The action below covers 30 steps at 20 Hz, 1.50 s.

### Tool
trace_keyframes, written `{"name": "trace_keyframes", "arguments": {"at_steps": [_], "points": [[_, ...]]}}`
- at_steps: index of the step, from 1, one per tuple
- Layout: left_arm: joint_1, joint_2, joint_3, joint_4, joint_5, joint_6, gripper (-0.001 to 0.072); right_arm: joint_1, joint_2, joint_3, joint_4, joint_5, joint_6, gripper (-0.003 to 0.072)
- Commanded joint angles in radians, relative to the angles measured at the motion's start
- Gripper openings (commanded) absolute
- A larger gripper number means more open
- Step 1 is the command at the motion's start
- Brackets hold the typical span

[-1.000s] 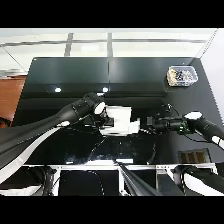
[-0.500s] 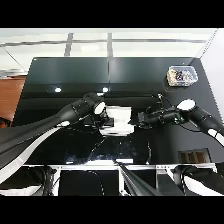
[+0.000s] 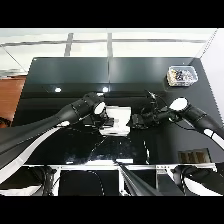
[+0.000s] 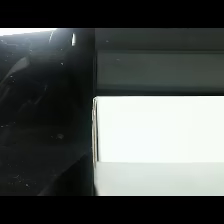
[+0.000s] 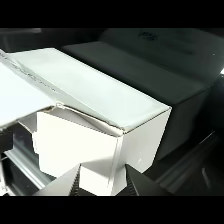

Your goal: Fold the box and place the chain.

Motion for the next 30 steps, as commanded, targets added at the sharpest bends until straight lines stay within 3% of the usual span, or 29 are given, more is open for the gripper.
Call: {"name": "trace_keyframes", "arguments": {"at_steps": [1,11,18,24,30], "points": [[0.001,-0.001,0.001,-0.001,0.003,0.0,0.003,0.041,-0.001,0.004,-0.044,-0.051,0.066,0.0323],[0.0,-0.001,0.001,-0.001,0.003,0.0,0.003,0.058,-0.002,0.011,-0.166,-0.06,0.226,0.0314],[0.0,-0.001,0.001,-0.001,0.003,0.0,0.003,0.19,-0.015,0.137,-0.482,-0.058,0.508,0.0314],[0.0,-0.001,0.001,-0.001,0.003,0.0,0.003,0.314,-0.13,0.271,-0.683,0.056,0.768,0.0313],[0.0,-0.001,0.001,-0.001,0.003,0.0,0.003,0.378,-0.16,0.287,-0.808,0.104,0.943,0.0314]]}}
